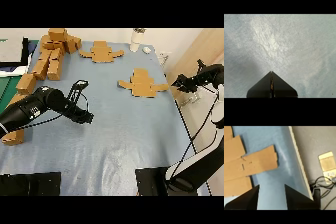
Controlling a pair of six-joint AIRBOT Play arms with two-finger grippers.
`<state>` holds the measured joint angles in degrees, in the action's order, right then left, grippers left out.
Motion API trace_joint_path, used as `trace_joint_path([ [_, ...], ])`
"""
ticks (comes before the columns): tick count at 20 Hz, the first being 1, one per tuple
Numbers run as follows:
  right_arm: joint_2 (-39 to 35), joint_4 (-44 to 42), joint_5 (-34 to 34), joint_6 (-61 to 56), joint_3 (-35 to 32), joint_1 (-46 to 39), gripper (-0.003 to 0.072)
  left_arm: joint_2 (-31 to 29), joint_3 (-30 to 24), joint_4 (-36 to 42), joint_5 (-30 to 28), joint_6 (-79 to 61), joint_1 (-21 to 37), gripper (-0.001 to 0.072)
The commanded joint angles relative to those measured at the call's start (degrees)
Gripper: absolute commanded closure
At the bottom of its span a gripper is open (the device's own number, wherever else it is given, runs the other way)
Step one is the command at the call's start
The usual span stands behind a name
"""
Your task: Fold the box.
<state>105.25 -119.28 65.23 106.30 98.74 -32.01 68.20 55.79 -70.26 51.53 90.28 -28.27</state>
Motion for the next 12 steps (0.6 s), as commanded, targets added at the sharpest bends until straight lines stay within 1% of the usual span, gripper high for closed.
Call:
trace_joint_path([
  [1,7.30,-6.16,-1.33,5.84,5.14,-1.77,0.0199,-0.04,-0.02,-0.04,-0.83,-0.26,0.02,0.0699],
  [5,13.00,-10.32,-1.16,7.80,9.05,-1.14,0.0210,-0.02,-0.02,-0.02,-1.09,-0.24,0.02,0.0699],
  [8,15.54,-12.52,-0.37,8.55,11.17,-0.63,0.0212,-0.02,-0.02,0.00,-1.27,-0.22,0.02,0.0699],
  [9,15.82,-13.07,0.20,9.33,11.56,-0.31,0.0266,-0.02,-0.02,0.02,-1.46,-0.22,0.02,0.0698],
  [10,15.85,-13.35,0.42,9.55,11.63,0.20,0.0283,-0.02,-0.02,0.00,-1.66,-0.24,0.02,0.0699],
  [12,15.85,-14.29,1.62,10.93,12.33,1.29,0.0283,-0.02,-0.02,-0.02,-1.90,-0.26,0.02,0.0699],
])
